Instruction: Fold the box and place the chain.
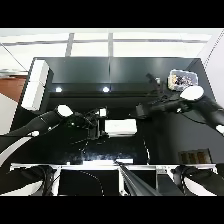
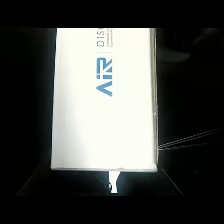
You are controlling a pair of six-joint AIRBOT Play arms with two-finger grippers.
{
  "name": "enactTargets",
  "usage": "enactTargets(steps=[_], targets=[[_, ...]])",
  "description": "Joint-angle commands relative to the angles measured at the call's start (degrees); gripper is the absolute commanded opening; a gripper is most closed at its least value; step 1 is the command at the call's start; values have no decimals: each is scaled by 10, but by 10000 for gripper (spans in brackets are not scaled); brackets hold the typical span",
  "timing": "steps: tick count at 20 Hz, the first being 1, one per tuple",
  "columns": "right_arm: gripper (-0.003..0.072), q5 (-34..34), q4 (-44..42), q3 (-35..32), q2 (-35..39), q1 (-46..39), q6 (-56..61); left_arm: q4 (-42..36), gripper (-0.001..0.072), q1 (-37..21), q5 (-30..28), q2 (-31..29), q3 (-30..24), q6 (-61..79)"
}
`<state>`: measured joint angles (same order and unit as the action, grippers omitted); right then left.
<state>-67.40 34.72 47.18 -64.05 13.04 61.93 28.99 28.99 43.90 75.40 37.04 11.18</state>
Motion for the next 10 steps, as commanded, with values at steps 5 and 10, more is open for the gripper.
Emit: enactTargets(steps=[5,10], targets=[[28,-24,-2,5,50,-61,-14,137,719,-1,31,-116,0,-151],[28,-17,-1,5,50,-71,-52,135,719,16,116,-157,1,-300]])
